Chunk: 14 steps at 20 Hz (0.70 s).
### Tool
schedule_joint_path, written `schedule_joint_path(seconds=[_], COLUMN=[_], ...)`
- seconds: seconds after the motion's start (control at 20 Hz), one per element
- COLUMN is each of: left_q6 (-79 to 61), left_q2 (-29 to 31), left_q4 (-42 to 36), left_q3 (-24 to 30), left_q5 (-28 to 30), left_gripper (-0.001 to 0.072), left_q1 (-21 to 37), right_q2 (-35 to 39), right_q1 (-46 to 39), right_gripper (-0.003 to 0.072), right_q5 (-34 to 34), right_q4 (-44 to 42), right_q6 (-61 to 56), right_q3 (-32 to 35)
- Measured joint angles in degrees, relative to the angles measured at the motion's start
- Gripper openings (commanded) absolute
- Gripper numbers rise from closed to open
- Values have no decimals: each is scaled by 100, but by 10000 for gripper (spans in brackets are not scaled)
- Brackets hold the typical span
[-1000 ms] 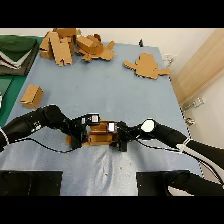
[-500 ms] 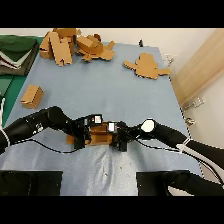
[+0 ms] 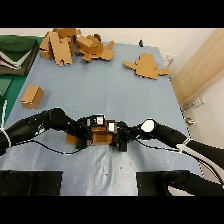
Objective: Fold the box.
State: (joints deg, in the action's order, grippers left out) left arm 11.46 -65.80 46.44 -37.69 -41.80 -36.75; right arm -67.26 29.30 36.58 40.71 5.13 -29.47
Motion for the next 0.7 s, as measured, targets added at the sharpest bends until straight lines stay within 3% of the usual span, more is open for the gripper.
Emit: schedule_joint_path(seconds=[0.05, 0.1, 0.15, 0.7], left_q6=[15, 46, 98, 313], left_q2=[-7, -28, -59, -313], left_q4=[-2, -7, -13, -9], left_q3=[0, 0, 0, 0], left_q5=[9, 15, 24, 48], left_gripper=[80, 371, 481, 468], left_q1=[-4, -4, -4, -4], right_q2=[0, 0, 0, 0], right_q1=[0, 0, 0, 0], right_gripper=[515, 515, 515, 515], right_q5=[0, 0, 2, 0], right_q4=[0, 0, 0, 0], right_q6=[0, 0, 0, 0], right_q3=[0, 0, 0, 0])
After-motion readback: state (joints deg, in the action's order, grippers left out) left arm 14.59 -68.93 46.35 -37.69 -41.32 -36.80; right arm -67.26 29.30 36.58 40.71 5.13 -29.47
